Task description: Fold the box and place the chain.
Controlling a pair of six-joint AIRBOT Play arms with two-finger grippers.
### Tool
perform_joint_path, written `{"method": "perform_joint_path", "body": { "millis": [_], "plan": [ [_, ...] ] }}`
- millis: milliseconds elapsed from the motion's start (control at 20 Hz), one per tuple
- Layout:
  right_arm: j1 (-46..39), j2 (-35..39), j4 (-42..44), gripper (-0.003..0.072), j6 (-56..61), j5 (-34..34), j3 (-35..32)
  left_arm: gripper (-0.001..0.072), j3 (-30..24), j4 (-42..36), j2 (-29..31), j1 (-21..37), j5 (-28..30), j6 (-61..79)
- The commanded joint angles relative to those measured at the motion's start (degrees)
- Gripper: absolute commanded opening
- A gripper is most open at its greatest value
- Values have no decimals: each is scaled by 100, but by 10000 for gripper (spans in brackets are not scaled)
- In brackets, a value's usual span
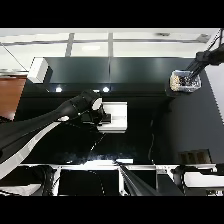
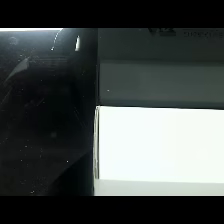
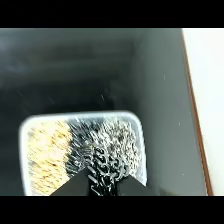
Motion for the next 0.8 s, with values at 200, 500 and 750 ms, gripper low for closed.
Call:
{"method": "perform_joint_path", "body": {
  "millis": [200, 500, 750],
  "plan": [
    [0, 1117, 1108, 7, -76, 275, 415, 27, -2, 0, -4, 0, 4, 2],
    [0, 1873, 2734, 8, -686, 1392, 415, 27, -2, 0, -4, 0, 2, 2],
    [308, 2240, 3569, 8, -1034, 2745, -457, 27, -2, -2, -4, 0, 7, 2]
  ]
}}
